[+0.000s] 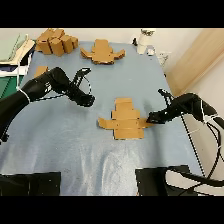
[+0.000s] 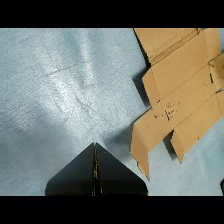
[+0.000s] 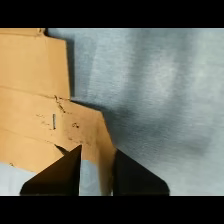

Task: Fold the box.

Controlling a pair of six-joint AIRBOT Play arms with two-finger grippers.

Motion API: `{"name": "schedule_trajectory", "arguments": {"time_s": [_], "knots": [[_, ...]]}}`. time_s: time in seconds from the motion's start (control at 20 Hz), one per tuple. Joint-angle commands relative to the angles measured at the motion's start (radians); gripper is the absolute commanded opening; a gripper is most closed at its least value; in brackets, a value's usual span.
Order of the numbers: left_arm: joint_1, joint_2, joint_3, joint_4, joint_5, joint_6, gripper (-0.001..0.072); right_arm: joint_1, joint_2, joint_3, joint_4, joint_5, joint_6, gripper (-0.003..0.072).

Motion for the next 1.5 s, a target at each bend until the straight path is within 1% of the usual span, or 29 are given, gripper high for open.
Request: {"name": "schedule_trajectory", "arguments": {"time_s": [0.0,0.2,0.25,0.3,0.35,0.55,0.7,0.75,0.85,0.95,1.05,1.2,1.35,1.45], "knots": [[0.0,0.0,0.001,0.0,0.0,0.0,0.0011,0.002,-0.014,0.001,0.044,-0.013,-0.051,0.026],[0.0,0.0,0.001,0.0,0.0,0.0,0.0011,0.002,-0.045,0.002,0.068,-0.014,-0.066,0.0253],[0.0,0.0,0.001,0.0,0.0,0.0,0.0011,0.002,-0.052,0.002,0.068,-0.019,-0.066,0.0138],[0.0,0.0,0.001,0.0,0.0,0.0,0.0011,0.002,-0.055,0.002,0.069,-0.023,-0.066,0.0047],[0.0,0.0,0.001,0.0,0.0,0.0,0.001,0.002,-0.055,0.002,0.077,-0.026,-0.067,0.0009],[0.0,0.0,0.001,0.0,0.0,0.0,0.0011,0.002,-0.029,0.0,0.155,-0.073,-0.065,0.0005],[0.0,0.0,0.001,0.0,0.0,0.0,0.0011,0.006,0.063,-0.041,0.205,-0.073,-0.066,0.0005],[0.0,0.0,0.001,0.0,0.002,0.0,0.001,0.015,0.103,-0.064,0.204,-0.051,-0.066,0.0005],[-0.002,0.0,0.001,0.0,0.04,0.0,0.0011,0.05,0.18,-0.127,0.208,0.001,-0.065,0.0004],[-0.004,0.0,0.001,0.0,0.095,0.0,0.001,0.117,0.216,-0.191,0.213,0.034,-0.042,0.0004],[-0.005,0.0,0.001,-0.003,0.132,0.0,0.001,0.207,0.216,-0.234,0.227,0.067,-0.004,0.0004],[-0.006,0.0,0.001,-0.015,0.139,0.0,0.0011,0.337,0.217,-0.242,0.249,0.18,0.068,0.0004],[-0.006,0.0,0.001,-0.015,0.139,0.0,0.0011,0.414,0.206,-0.242,0.256,0.262,0.125,0.0004],[-0.006,0.0,0.001,-0.042,0.145,-0.004,0.0011,0.453,0.193,-0.242,0.259,0.301,0.145,0.0005]]}}
